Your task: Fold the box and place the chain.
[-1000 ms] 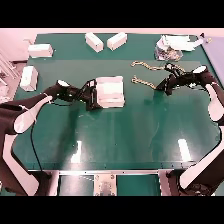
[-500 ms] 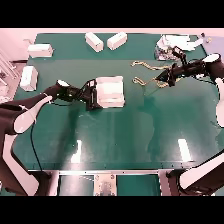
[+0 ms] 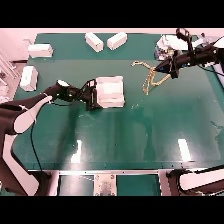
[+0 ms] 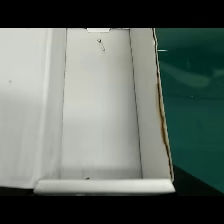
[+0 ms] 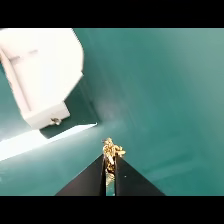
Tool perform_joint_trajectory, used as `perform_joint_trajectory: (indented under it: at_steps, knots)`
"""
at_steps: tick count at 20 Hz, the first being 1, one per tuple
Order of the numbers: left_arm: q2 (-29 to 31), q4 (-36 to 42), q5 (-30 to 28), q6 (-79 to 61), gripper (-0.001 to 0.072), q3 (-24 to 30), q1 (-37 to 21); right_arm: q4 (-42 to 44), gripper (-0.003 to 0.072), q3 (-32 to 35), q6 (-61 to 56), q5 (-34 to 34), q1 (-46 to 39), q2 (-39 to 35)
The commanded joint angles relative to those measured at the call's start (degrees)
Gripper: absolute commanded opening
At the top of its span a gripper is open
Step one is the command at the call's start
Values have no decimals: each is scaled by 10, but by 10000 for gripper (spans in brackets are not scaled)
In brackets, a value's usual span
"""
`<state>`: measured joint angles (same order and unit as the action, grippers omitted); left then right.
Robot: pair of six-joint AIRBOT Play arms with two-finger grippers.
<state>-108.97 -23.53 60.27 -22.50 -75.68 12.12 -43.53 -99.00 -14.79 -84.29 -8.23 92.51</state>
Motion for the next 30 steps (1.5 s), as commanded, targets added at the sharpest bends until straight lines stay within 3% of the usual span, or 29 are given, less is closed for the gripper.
perform_joint_trajectory:
  at_steps: [1, 7, 17, 24, 30]
  knots:
    - [0, 0, 0, 0, 378, 0, 0, 1, 10, 0, -27, 11, 33, -58]
    - [0, 0, 0, 0, 379, 0, 0, 1, 10, -1, -63, 21, 89, -100]
    - [0, 0, 0, 0, 378, 0, 0, 0, 10, -1, -102, 98, 181, -113]
    - [0, 0, 0, 0, 378, 0, 0, 3, 10, 0, -130, 112, 215, -79]
    - [0, 0, 0, 0, 379, 0, 0, 1, 11, 0, -166, 103, 225, -2]
